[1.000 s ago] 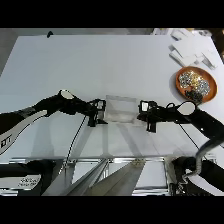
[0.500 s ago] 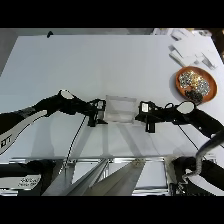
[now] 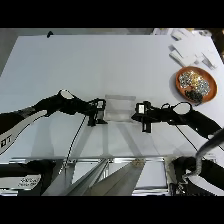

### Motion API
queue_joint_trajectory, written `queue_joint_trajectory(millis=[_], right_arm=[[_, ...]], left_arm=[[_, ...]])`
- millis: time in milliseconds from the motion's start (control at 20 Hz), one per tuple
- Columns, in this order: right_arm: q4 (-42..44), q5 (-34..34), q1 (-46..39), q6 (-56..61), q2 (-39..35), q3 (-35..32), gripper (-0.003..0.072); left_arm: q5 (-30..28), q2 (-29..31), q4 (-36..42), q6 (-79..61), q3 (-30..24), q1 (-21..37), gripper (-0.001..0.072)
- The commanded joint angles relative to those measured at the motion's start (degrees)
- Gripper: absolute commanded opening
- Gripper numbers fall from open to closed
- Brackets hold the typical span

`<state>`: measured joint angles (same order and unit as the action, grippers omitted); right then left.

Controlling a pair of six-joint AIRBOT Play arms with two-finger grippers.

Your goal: Fold the box and place the chain.

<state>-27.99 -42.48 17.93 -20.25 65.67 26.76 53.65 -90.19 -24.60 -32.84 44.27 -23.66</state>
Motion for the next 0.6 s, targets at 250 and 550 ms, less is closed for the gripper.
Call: queue_joint_trajectory(millis=[250, 550], right_arm=[[-9.6, -4.0, 0.2, 5.8, -2.3, 0.0, 0.0062], [-13.6, -6.5, -6.2, 11.3, -6.9, 0.0, 0.0179]], left_arm=[[0.2, 0.0, -0.1, -0.2, 0.0, 0.0, 0.0033], [0.2, 0.0, -0.1, -0.2, 0.0, 0.0, 0.0033]])
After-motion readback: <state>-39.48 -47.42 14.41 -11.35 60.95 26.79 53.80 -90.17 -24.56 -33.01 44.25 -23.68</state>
